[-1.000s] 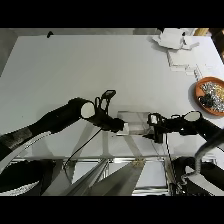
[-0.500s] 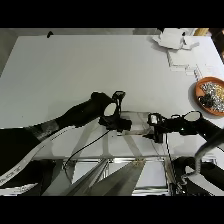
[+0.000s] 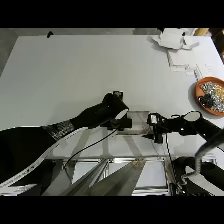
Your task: Fold the box and place the chain.
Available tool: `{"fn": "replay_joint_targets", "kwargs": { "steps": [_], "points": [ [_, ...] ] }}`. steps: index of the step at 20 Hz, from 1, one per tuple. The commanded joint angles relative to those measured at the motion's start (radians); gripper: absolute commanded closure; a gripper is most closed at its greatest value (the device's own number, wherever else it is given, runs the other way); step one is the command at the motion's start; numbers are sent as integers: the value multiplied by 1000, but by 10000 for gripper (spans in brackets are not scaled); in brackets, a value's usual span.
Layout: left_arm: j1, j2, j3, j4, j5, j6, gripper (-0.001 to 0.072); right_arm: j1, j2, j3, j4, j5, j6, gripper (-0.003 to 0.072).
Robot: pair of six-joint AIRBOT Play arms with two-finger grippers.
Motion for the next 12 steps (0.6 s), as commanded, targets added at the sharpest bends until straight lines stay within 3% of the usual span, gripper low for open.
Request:
{"fn": "replay_joint_targets", "kwargs": {
  "steps": [1,6,8,10,12],
  "points": [
    [-11,-10,3,16,5,-58,501,0,0,0,-2,-1,0,177],
    [-21,-38,3,-14,7,-55,510,0,0,0,-2,-1,0,177],
    [-21,-38,3,-22,7,-54,652,0,0,0,-2,-1,0,177],
    [-21,-39,2,-23,11,-54,706,0,0,0,-2,-1,0,177],
    [-21,-40,2,-26,11,-53,706,0,0,0,-2,-1,0,177]
  ]
}}
